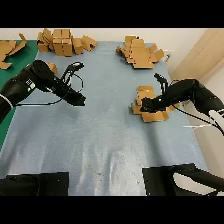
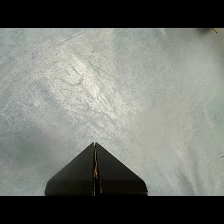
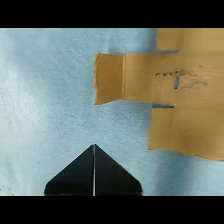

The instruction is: Fold the box.

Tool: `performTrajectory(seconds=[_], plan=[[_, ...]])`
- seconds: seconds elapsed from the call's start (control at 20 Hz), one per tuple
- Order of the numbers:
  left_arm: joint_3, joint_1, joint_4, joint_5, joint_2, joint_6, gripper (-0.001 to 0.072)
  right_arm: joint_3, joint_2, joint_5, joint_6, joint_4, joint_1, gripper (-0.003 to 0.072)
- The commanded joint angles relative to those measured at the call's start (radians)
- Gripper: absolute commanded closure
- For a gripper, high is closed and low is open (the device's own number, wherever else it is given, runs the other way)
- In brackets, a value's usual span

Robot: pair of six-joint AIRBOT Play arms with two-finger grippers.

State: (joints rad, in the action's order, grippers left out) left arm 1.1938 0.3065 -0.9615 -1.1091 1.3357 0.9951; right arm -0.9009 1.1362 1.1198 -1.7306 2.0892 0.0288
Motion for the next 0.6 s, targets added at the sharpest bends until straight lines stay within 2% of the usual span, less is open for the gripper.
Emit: performTrajectory(seconds=[0.0, 0.2, 0.25, 0.3, 0.35, 0.45, 0.55], plan=[[0.000, 0.000, 0.000, 0.000, -0.001, 0.000, 0.0699, 0.019, -0.003, -0.019, 0.014, -0.002, 0.027, 0.0678], [0.000, 0.000, 0.000, 0.000, -0.001, 0.000, 0.0699, 0.019, -0.003, -0.023, 0.021, -0.012, 0.027, 0.0677], [0.000, 0.000, 0.000, 0.000, -0.001, 0.000, 0.0699, 0.014, -0.003, -0.025, 0.046, -0.041, 0.020, 0.0576], [0.000, -0.001, 0.000, 0.000, -0.001, 0.000, 0.0699, 0.001, -0.002, -0.028, 0.087, -0.102, 0.005, 0.0374], [0.000, 0.000, 0.000, 0.000, -0.001, 0.000, 0.0699, -0.019, -0.001, -0.027, 0.119, -0.172, -0.018, 0.0275], [0.000, 0.000, 0.000, 0.000, -0.001, 0.000, 0.0699, -0.077, 0.000, -0.028, 0.149, -0.296, -0.095, 0.0250], [0.000, 0.000, 0.000, 0.000, -0.001, 0.000, 0.0699, -0.160, 0.021, -0.028, 0.151, -0.340, -0.207, 0.0223]])
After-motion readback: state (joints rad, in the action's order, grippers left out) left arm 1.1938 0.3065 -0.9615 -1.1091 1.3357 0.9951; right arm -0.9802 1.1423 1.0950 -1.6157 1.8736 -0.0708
